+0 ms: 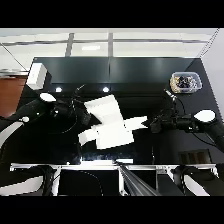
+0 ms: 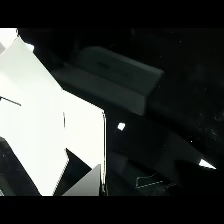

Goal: Fold the box and place the chain.

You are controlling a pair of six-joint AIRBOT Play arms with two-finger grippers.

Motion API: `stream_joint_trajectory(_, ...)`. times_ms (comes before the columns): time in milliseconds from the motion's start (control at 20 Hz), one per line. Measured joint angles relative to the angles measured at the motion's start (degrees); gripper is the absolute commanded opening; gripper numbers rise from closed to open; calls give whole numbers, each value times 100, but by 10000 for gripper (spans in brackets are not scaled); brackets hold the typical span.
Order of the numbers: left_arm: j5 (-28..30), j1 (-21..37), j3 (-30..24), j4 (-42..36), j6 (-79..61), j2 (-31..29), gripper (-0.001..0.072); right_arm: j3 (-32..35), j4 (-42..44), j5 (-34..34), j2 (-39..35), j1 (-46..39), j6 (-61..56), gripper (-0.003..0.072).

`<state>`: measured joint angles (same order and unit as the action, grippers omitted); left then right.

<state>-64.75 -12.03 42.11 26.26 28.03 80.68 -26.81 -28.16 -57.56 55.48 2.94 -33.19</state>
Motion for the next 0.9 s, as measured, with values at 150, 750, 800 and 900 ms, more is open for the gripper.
stream_joint_trajectory(150,83,-48,83,348,-125,26,325,0,0,2,0,0,0,17)
stream_joint_trajectory(750,114,-149,431,981,-358,37,29,-2,-15,24,0,-7,2,408)
stream_joint_trajectory(800,175,-149,448,973,-372,39,28,-22,-48,9,-2,-42,4,520)
stream_joint_trajectory(900,105,-155,468,990,-516,39,27,-177,-269,-131,-9,-251,-26,524)
